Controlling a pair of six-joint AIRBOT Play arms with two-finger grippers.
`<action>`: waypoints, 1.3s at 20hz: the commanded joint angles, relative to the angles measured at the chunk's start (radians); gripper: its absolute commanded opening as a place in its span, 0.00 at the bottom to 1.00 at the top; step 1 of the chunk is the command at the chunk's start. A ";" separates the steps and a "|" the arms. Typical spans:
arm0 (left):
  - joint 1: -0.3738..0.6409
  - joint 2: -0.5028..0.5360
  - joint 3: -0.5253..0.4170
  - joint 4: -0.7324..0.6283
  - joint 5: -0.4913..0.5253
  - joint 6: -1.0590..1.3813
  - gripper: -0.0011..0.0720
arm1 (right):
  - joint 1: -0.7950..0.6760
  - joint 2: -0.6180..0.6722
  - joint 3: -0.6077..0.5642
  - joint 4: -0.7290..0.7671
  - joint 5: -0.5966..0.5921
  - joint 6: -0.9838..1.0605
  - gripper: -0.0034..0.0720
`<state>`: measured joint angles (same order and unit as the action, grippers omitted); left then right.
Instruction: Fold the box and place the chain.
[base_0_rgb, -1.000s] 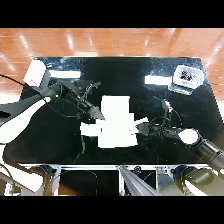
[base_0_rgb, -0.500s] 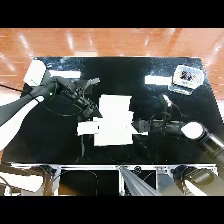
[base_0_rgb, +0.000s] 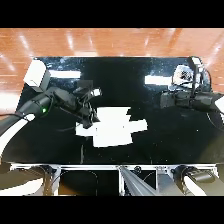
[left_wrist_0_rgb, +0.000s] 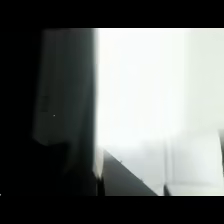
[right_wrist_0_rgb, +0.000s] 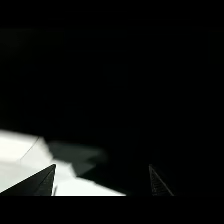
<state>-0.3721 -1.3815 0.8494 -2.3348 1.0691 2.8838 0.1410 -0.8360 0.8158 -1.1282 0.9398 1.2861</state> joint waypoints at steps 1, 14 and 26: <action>-0.054 0.036 -0.084 0.070 -0.155 0.066 0.04 | -0.020 0.000 0.040 -0.077 0.010 0.000 1.00; -0.064 0.061 -0.069 0.136 -0.197 0.119 0.04 | 0.023 0.000 0.040 -0.138 0.082 -0.132 1.00; -0.123 0.085 -0.071 0.171 -0.162 0.117 0.04 | 0.026 -0.001 0.008 -0.088 0.210 -0.271 1.00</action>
<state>-0.4908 -1.2976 0.7788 -2.1582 0.9054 3.0016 0.1658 -0.8360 0.8452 -1.2320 1.0645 1.1114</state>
